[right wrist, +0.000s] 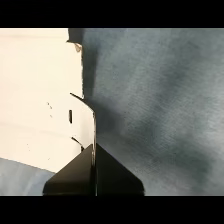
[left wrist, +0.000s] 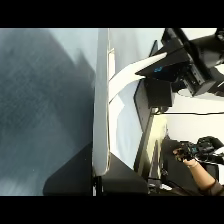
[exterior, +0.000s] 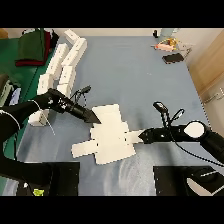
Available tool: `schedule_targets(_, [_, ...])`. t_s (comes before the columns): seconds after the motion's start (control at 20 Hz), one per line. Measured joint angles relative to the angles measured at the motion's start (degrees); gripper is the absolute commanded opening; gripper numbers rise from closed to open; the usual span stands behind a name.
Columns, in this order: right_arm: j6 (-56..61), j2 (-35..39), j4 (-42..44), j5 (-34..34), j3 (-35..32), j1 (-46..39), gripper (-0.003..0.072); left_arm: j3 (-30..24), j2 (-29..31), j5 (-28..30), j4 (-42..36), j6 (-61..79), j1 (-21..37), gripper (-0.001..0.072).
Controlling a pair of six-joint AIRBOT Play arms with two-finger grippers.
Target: Fold the box.
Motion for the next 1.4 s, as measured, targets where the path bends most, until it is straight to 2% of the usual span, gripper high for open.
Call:
schedule_targets(0.05, [0.0, 0.0, -0.3, -0.1, 0.0, 0.0, 0.0245, 0.0, 0.0, 0.2, -1.1, 0.4, -0.1, 0.0012])
schedule_targets(0.2, [0.3, 0.1, -4.6, -0.3, 0.5, -0.1, 0.0253, 0.1, 0.0, 0.3, -4.6, 1.5, -0.3, 0.0011])
schedule_targets(0.45, [10.9, 0.1, -20.6, -1.0, 4.7, -0.5, 0.0253, 1.4, 1.5, 0.0, -7.8, 10.2, -0.7, 0.0009])
schedule_targets(0.55, [16.1, 0.1, -27.5, -1.2, 7.1, -0.5, 0.0305, 1.7, 3.6, 2.3, -7.3, 13.8, -1.7, 0.0009])
schedule_targets(0.7, [22.9, 0.1, -35.7, -1.4, 10.8, -0.6, 0.0305, 1.8, 8.0, 9.2, -3.3, 16.8, -5.0, 0.0008])
schedule_targets(1.0, [30.2, 0.1, -40.7, -1.4, 14.7, -0.6, 0.0305, -0.2, 17.8, 23.3, 3.3, 21.2, -13.4, 0.0007])
schedule_targets(1.15, [32.8, 0.1, -41.4, -1.4, 15.2, -0.6, 0.0304, -3.9, 23.7, 28.6, 3.4, 25.3, -17.2, 0.0007])
schedule_targets(1.4, [36.4, 0.1, -42.2, -2.5, 15.4, -0.6, 0.0305, -13.4, 31.8, 41.6, -1.5, 37.2, -24.5, 0.0009])
